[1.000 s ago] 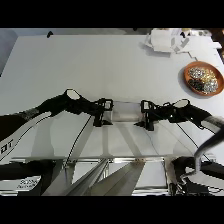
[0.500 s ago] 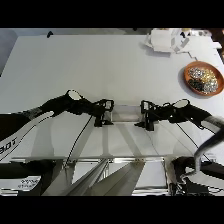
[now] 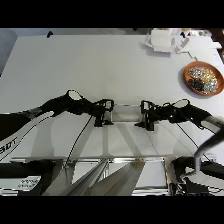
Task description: Fold the box and place the chain.
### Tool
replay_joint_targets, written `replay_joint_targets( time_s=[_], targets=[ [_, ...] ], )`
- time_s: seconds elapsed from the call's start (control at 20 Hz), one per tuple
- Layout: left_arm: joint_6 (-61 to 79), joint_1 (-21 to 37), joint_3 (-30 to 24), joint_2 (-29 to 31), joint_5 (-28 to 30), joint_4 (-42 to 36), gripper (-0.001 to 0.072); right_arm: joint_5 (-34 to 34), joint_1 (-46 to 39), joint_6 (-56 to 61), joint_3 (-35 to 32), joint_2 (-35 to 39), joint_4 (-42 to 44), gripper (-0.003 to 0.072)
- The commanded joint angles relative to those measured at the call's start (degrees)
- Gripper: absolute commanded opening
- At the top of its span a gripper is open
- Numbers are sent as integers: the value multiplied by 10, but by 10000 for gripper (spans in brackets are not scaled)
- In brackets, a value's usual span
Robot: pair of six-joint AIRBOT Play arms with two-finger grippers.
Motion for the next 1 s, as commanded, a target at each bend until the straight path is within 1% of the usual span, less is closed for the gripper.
replay_joint_targets(
  time_s=[0.0, 0.45, 0.5, 0.55, 0.6, 0.7, 0.8, 0.95],
  targets=[
    [0, 0, 0, 0, 2, 1, 207, 0, 0, 0, 0, 0, 0, 399],
    [0, 0, 0, 0, 2, 1, 207, 0, 0, 0, 0, 0, 3, 398],
    [0, 0, 0, 0, 2, 1, 207, 0, 0, 0, 0, 0, 2, 411],
    [0, 0, 0, -1, 2, 1, 207, 2, 0, 1, 0, 1, 2, 618],
    [0, 0, 0, 0, 2, 1, 207, 3, 0, 6, 0, 2, 3, 696],
    [0, 0, 0, 0, 1, 1, 207, 4, 0, 28, 0, 17, -9, 698],
    [0, 0, 0, 0, 1, 1, 207, 4, 0, 63, 0, 41, -44, 698],
    [0, 0, 0, 0, 1, 1, 207, 14, 0, 146, 0, 91, -149, 696]
  ],
)
